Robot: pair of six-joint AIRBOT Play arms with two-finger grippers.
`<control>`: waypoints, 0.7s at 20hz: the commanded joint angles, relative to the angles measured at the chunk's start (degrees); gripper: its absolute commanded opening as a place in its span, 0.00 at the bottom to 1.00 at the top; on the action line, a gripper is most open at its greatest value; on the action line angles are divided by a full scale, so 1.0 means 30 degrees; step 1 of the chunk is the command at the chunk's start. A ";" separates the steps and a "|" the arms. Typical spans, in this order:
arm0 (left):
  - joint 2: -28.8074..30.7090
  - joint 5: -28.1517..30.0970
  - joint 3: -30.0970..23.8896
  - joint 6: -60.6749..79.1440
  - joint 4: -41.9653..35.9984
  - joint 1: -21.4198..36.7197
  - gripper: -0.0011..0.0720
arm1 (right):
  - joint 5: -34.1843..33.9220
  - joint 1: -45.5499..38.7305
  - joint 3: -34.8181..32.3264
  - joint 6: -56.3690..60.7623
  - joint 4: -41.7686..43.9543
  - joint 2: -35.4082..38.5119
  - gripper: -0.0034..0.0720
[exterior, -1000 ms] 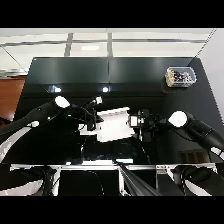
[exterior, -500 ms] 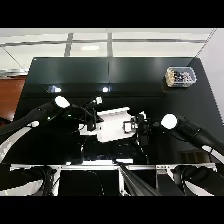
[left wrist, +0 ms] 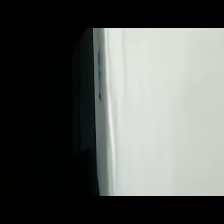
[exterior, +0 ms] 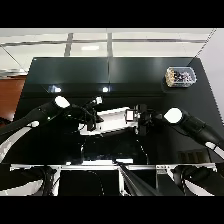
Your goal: Fold the box and place the chain.
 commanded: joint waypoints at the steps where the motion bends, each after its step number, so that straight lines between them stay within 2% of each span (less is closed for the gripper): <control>1: -0.0015 -0.0015 0.0000 0.0007 0.0000 -0.0015 0.05 | -0.0233 -0.0539 0.0160 -0.2033 0.2565 -0.0109 0.97; 3: -0.0015 -0.0007 0.0000 0.0007 0.0000 -0.0015 0.05 | 0.0044 -0.1290 0.0160 -0.2849 0.4073 -0.0539 0.97; 7: -0.0015 -0.0015 0.0015 0.0204 0.0051 -0.0015 0.05 | 0.1974 -0.2368 0.0160 -0.4721 0.6572 -0.1457 0.97; 10: 0.0029 -0.0066 0.0219 0.1341 0.0153 -0.0015 0.05 | 0.3220 -0.2244 0.0153 -0.5246 0.6994 -0.2157 0.97; 14: 0.0022 -0.0022 0.0517 0.1348 0.0503 -0.0007 0.05 | 0.3147 -0.1479 -0.0044 -0.5231 0.6623 -0.2681 0.97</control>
